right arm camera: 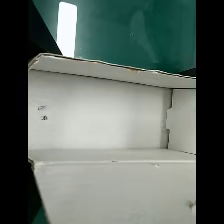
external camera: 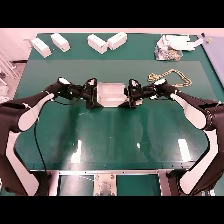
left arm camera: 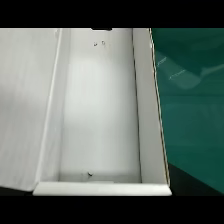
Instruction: Fold the box and place the chain.
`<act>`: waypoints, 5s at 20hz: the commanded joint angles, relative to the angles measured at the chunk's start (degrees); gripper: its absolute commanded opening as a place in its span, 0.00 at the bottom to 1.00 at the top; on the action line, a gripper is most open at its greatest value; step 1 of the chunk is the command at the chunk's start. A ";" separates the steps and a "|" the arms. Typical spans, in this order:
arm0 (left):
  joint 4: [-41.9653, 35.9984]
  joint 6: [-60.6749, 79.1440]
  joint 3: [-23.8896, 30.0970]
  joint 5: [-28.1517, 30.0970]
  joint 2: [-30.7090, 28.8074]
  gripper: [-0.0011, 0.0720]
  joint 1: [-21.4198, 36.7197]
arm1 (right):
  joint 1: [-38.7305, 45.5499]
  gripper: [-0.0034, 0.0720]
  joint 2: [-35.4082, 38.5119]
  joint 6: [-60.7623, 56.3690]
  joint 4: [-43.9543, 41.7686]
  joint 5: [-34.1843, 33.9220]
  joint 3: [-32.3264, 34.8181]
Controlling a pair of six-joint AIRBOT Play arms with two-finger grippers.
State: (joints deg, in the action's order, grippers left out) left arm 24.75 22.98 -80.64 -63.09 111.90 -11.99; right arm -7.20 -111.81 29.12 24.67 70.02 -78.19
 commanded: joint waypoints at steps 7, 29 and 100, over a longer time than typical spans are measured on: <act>0.37 -0.20 0.00 -0.83 0.02 0.66 -0.04 | -0.07 0.81 0.00 0.00 0.00 0.11 0.02; -0.11 -0.17 -0.02 -0.83 0.00 0.66 -0.04 | 0.11 0.81 0.02 -1.90 -0.26 0.07 -0.02; -0.11 -0.20 0.00 -0.98 0.00 0.67 -0.04 | 5.97 0.70 19.45 -23.12 13.66 -7.54 6.99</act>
State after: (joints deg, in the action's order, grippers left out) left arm 24.64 22.81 -80.66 -64.03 111.92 -12.08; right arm -2.26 -93.62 6.50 37.15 61.41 -74.22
